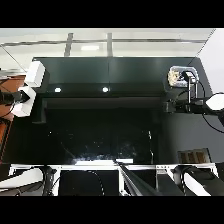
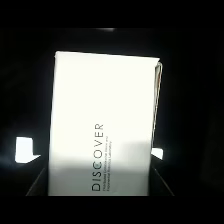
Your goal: Fold the box and place the chain.
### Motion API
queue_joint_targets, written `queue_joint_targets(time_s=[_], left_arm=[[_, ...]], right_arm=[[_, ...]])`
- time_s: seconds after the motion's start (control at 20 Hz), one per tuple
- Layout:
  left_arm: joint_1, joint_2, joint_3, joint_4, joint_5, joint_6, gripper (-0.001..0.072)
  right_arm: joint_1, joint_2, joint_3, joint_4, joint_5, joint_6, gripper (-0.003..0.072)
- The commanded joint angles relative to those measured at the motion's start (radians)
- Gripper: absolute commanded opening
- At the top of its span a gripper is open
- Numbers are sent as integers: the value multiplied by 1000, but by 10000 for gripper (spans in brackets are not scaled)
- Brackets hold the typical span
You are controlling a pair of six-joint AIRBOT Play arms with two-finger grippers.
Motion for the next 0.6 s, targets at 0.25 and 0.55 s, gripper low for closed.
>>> queue_joint_targets(time_s=[0.25,0.55], left_arm=[[-71,-202,158,-1,91,21,316],[-85,-157,278,0,41,9,714]], right_arm=[[0,0,0,0,-61,0,11],[0,0,0,12,-61,0,11]])
